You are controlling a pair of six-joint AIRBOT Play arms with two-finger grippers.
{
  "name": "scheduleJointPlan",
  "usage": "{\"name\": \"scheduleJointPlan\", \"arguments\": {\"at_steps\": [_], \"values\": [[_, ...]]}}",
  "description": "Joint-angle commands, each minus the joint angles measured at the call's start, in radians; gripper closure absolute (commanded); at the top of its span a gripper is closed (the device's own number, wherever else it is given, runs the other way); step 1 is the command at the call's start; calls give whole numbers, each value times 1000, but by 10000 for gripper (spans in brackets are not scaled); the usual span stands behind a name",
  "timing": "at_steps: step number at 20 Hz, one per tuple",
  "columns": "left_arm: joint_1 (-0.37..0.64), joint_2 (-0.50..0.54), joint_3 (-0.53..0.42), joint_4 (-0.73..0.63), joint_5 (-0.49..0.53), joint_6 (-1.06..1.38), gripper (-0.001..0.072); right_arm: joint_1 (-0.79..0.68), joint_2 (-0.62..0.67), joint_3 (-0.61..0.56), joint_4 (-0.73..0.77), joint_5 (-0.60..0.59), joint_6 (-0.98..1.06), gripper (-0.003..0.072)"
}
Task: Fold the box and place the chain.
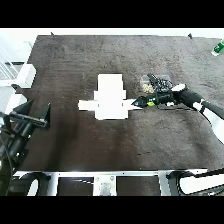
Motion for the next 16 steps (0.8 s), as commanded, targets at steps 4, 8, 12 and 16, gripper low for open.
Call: {"name": "scheduleJointPlan", "arguments": {"at_steps": [4,8,12,16], "values": [[0,-529,328,-8,-186,-32,54,19,0,1,0,-31,29,677],[0,-881,605,131,-419,-193,54,21,0,1,8,-36,28,676],[0,-1182,967,512,-662,-612,54,21,0,1,8,-37,27,676],[-4,-1428,1300,667,-879,-848,54,21,0,1,8,-36,28,675]]}}
